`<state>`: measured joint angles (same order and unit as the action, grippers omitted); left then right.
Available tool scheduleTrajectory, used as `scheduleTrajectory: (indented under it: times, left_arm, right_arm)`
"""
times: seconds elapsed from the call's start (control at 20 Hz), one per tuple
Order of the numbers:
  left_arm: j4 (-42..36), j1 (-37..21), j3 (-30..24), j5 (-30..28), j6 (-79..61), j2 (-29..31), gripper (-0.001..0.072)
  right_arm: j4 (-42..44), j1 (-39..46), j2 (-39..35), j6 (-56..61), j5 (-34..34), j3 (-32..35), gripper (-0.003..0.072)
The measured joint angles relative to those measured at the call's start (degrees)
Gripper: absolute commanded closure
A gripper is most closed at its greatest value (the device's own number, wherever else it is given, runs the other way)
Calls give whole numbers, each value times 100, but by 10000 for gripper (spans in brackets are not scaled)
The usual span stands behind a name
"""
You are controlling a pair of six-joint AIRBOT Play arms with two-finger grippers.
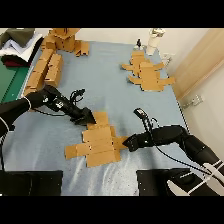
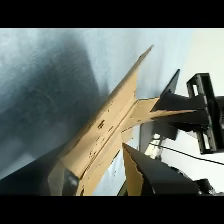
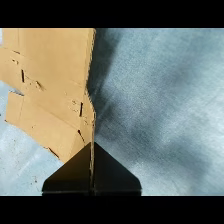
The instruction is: Fold the box.
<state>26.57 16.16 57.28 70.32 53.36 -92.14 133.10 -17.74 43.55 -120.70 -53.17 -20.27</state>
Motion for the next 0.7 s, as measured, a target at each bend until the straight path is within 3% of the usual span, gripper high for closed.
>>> scheduleTrajectory:
  times: [0.05,0.1,0.15,0.5,0.6,0.7]
  left_arm:
    - [-76,13,0,7,-111,-17,221]
    - [-125,35,0,31,-199,-35,379]
    - [-153,42,0,122,-310,-52,409]
    - [-216,70,0,573,-710,-131,411]
    - [-201,68,0,610,-737,-142,487]
    - [-197,70,0,629,-802,-142,488]
  right_arm:
    - [0,0,0,0,2,0,684]
    - [-2,0,0,0,0,0,684]
    - [-2,0,0,0,0,0,684]
    - [-24,0,0,0,-2,0,684]
    - [-24,0,0,0,4,0,684]
    - [-24,0,0,0,4,0,684]
